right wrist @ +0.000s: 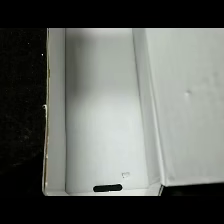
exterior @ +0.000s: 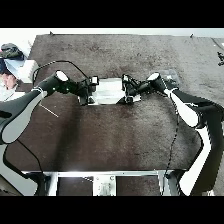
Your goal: Fold the box and place the chain.
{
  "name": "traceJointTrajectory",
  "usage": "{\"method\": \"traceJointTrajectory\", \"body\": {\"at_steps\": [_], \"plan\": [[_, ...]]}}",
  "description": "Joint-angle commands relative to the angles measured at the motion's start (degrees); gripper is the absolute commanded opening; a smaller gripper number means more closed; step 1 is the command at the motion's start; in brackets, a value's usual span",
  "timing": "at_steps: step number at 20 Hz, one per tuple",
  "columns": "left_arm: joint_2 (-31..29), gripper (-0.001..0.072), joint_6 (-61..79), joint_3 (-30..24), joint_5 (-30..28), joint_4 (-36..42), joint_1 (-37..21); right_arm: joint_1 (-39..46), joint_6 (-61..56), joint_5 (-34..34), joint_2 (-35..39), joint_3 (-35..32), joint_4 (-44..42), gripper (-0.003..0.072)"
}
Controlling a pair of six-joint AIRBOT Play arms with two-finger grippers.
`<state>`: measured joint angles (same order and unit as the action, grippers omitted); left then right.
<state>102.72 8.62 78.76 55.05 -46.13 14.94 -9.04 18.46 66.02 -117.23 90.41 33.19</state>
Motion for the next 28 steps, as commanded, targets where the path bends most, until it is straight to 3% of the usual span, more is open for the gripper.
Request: {"method": "traceJointTrajectory", "body": {"at_steps": [1,2,3,4,14,15,20,21,28], "plan": [[0.28,0.0462,0.44,-0.02,-0.09,-1.03,0.02,-0.04,-0.02,-0.02,-0.04,0.00,0.00,0.0473],[0.39,0.0462,0.42,-0.02,-0.15,-0.98,0.02,-0.04,-0.02,0.00,-0.04,0.00,0.00,0.0473],[0.66,0.0378,0.44,-0.02,-0.13,-1.01,0.02,-0.04,-0.02,0.00,-0.04,0.00,0.00,0.0473],[0.90,0.0345,0.42,-0.02,-0.13,-0.96,0.02,-0.04,-0.02,0.00,-0.04,0.00,0.00,0.0473],[1.73,0.0338,1.62,-0.02,-3.52,1.20,0.02,-0.04,-0.02,0.00,-0.04,0.00,0.00,0.0473],[1.75,0.0200,1.62,-0.02,-3.17,1.20,0.02,-0.04,-0.02,0.00,-0.04,0.00,0.00,0.0473],[1.81,0.0198,3.02,-0.02,-1.03,2.69,0.02,-0.04,-0.02,0.00,-0.04,0.00,0.00,0.0473],[1.81,0.0121,3.56,-0.02,-0.76,3.48,0.02,-0.04,-0.02,0.00,-0.04,0.00,0.00,0.0472],[3.50,0.0123,10.34,-0.02,-1.05,16.06,0.02,-0.04,-0.02,0.00,-0.04,0.00,0.00,0.0473]]}}
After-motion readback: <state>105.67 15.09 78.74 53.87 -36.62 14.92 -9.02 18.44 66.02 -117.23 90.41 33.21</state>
